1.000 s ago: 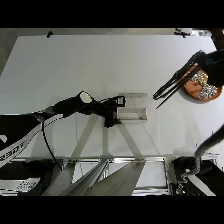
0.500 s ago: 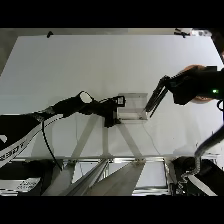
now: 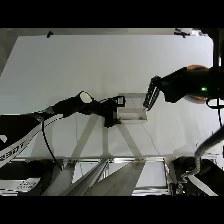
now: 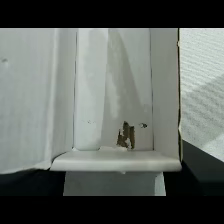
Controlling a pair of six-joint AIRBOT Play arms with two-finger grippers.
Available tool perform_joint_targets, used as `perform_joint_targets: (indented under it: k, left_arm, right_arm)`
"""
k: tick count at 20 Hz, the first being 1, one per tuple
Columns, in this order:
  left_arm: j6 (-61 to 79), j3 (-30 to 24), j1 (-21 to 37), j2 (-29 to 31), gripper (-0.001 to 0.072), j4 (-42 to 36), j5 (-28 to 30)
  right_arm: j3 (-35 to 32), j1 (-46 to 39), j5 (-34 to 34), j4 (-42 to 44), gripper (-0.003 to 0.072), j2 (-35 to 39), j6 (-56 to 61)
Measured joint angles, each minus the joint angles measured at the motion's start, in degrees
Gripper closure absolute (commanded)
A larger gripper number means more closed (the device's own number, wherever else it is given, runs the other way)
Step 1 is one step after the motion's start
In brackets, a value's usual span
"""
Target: Fold the box and place the chain.
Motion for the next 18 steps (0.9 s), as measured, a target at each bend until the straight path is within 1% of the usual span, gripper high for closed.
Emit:
perform_joint_targets:
  k: [3, 6, 13, 18]
  left_arm:
    - [0.0, 0.0, 0.0, 0.0, 0.0437, 0.0, 0.0]
    - [0.0, 0.0, 0.0, 0.0, 0.0437, 0.0, 0.0]
    - [0.0, 0.0, 0.0, 0.0, 0.0437, 0.0, 0.0]
    - [0.0, 0.0, 0.0, 0.0, 0.0437, 0.0, 0.0]
  right_arm:
    - [-0.7, 0.0, -0.4, 1.7, 0.0679, -0.8, 0.1]
    - [-3.2, 0.0, -0.7, 3.1, 0.0679, -1.6, 0.1]
    - [-11.6, 0.1, -3.7, 4.4, 0.0679, -3.5, 0.1]
    - [-19.6, 3.4, -9.3, 4.7, 0.0679, -5.0, 0.1]
